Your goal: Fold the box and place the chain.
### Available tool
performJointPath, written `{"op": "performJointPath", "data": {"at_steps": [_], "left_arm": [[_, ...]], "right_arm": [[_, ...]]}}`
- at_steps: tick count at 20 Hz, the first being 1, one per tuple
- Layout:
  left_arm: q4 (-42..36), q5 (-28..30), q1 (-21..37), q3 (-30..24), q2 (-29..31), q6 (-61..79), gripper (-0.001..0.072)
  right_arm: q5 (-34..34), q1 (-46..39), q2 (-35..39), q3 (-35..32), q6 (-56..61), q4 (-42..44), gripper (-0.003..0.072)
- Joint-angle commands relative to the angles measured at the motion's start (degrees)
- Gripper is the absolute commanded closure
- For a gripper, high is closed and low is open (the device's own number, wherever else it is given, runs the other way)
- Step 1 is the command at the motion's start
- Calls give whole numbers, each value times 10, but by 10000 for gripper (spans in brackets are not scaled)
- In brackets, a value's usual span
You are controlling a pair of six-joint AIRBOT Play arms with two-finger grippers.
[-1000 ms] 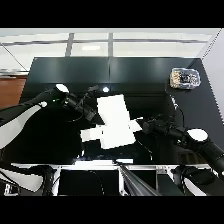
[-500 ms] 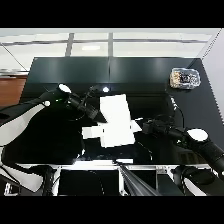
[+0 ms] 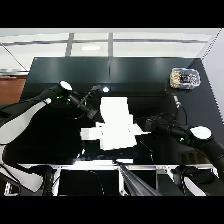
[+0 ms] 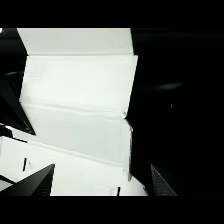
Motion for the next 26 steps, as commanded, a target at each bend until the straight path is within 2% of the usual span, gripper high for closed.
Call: {"op": "performJointPath", "data": {"at_steps": [1, 3, 5, 8, 9, 10, 12, 14, 17, 18, 20, 21, 26], "left_arm": [[51, -7, -2, 4, 33, -17, 688], [46, 41, -2, -21, 83, -3, 688], [15, 127, -2, -73, 153, 53, 688], [-93, 313, -2, -194, 278, 171, 686], [-124, 335, -2, -227, 305, 251, 684], [-140, 328, -2, -249, 319, 360, 683], [-128, 282, -8, -253, 312, 474, 682], [-128, 283, -25, -243, 287, 469, 682], [-64, 298, -61, -205, 245, 493, 683], [-25, 323, -78, -192, 235, 497, 685], [-15, 399, -106, -190, 221, 497, 684], [-15, 411, -113, -190, 214, 498, 683], [-14, 390, -111, -190, 195, 497, 684]], "right_arm": [[112, -87, 1, 69, 16, -164, -28], [167, -122, 1, 130, 16, -265, -28], [174, -130, 1, 166, 15, -317, -28], [123, -130, 1, 179, 17, -301, -27], [111, -130, 1, 179, 16, -288, -27], [106, -130, 1, 179, 16, -281, -28], [113, -126, 0, 177, -30, -297, -27], [144, -113, -2, 172, -99, -331, -27], [155, -82, -4, 161, -138, -377, -27], [154, -73, -4, 157, -138, -394, -27], [157, -56, -4, 155, -138, -434, -27], [157, -47, -4, 154, -138, -445, -27], [156, -11, -5, 147, -146, -447, -27]]}}
